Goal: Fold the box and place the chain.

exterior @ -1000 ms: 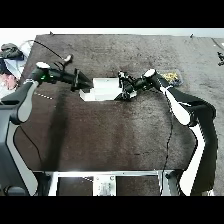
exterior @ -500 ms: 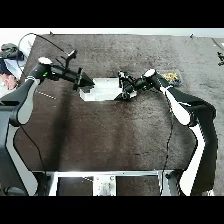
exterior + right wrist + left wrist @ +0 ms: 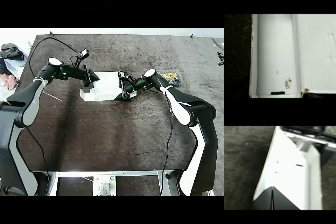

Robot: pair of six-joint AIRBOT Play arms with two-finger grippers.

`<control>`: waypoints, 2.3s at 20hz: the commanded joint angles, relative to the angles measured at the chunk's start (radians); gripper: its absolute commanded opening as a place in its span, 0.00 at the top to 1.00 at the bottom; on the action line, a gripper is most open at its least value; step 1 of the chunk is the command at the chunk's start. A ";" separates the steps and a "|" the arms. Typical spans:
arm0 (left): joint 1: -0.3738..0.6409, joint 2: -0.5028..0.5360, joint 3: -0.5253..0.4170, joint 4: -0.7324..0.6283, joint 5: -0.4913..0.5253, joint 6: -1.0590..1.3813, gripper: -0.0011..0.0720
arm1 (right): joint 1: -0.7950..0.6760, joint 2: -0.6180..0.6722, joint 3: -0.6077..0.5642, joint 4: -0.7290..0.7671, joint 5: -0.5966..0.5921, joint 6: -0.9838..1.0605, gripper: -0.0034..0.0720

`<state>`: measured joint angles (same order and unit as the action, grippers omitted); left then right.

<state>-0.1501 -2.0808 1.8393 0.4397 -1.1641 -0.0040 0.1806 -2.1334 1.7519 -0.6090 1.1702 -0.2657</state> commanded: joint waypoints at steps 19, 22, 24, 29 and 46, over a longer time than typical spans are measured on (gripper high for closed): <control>0.025 0.026 0.007 0.011 -0.009 -0.002 0.97 | 0.000 -0.001 0.000 0.000 0.000 0.000 0.42; 0.056 0.064 0.024 0.087 -0.108 0.006 0.97 | 0.000 -0.001 0.001 0.000 0.001 0.000 0.42; 0.067 0.068 0.037 0.224 -0.187 0.054 0.76 | 0.000 -0.001 0.001 0.000 0.000 0.000 0.42; 0.026 0.064 0.005 0.491 -0.159 0.066 0.07 | -0.001 -0.001 0.001 0.000 0.001 0.000 0.42; -0.040 0.064 -0.110 0.430 -0.040 0.087 0.50 | -0.001 -0.001 0.000 0.000 0.000 0.000 0.42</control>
<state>-0.1879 -2.0178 1.7317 0.9081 -1.2007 0.0830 0.1795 -2.1334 1.7523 -0.6094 1.1706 -0.2661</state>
